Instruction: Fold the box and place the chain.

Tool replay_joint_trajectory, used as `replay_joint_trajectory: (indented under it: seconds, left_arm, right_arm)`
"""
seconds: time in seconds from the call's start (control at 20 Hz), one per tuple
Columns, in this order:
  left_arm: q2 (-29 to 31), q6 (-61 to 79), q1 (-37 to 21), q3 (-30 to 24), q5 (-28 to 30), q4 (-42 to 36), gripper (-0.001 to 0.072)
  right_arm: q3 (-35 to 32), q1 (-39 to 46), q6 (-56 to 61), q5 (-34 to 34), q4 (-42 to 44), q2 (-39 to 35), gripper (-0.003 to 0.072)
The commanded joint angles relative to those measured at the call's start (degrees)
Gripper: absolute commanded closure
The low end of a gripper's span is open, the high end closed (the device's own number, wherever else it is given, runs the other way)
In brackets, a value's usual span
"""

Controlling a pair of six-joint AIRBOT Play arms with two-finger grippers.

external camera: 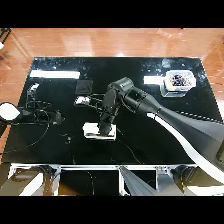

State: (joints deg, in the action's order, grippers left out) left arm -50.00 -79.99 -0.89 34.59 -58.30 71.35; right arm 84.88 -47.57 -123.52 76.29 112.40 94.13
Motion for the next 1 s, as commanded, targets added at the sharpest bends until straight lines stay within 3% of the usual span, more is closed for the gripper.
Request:
replay_joint_trajectory:
  seconds: [0.0, 0.2, 0.3, 0.95]
  left_arm:
    - [-0.04, 0.02, -0.04, -0.02, 0.0, 0.0, 0.0081]
    - [-0.04, -0.02, -0.04, -0.02, -0.24, 0.0, 0.0081]
    - [-0.04, -0.02, -0.04, -0.02, -0.44, 0.0, 0.0082]
    - [-0.04, 0.0, -0.04, -0.02, -0.46, 0.0, 0.0081]
  right_arm:
    - [-0.02, -0.07, 0.15, 0.02, -0.48, 0.0, 0.0468]
    - [-0.02, -0.07, 0.37, 0.17, -0.7, 0.0, 0.0465]
    - [-0.02, -0.09, 0.87, 0.13, -0.92, 0.0, 0.0417]
    - [-0.02, -2.56, 1.03, -0.07, -2.75, 0.0, 0.0417]
